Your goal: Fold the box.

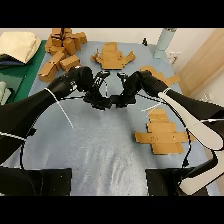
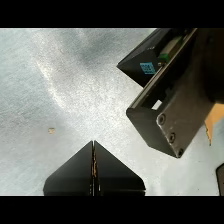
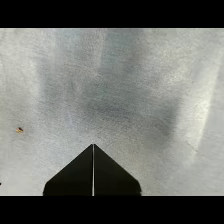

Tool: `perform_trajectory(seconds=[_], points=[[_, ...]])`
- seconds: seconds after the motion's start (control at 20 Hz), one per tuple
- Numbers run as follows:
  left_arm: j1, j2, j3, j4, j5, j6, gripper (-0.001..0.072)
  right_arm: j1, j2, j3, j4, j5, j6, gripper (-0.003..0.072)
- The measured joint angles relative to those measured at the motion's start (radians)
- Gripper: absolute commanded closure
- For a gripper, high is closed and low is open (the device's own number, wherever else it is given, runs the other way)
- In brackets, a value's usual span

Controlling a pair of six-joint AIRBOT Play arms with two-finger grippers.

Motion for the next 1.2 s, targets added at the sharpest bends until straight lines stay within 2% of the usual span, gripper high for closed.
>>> perform_trajectory(seconds=[0.6, 0.85, 1.0, 1.05, 1.15, 1.2], points=[[0.0, 0.0, 0.0, 0.0, 0.0, 0.0, 0.0696, 0.0, 0.0, 0.0, 0.0, 0.0, 0.0, 0.0682], [0.0, 0.0, 0.0, 0.0, 0.0, 0.0, 0.0696, 0.0, -0.008, 0.0, 0.01, 0.035, 0.003, 0.0682], [0.0, 0.0, 0.0, 0.0, 0.007, 0.0, 0.0696, -0.008, -0.007, 0.031, 0.024, 0.019, 0.049, 0.0682], [0.0, 0.0, 0.0, 0.001, 0.021, 0.0, 0.0696, -0.019, -0.003, 0.059, -0.003, -0.007, 0.059, 0.0682], [0.0, 0.0, 0.0, 0.0, 0.044, 0.0, 0.0696, -0.06, 0.01, 0.14, -0.147, -0.097, 0.079, 0.0678], [0.0, 0.0, 0.0, 0.0, 0.051, -0.004, 0.0696, -0.09, 0.018, 0.181, -0.253, -0.164, 0.089, 0.0639]])
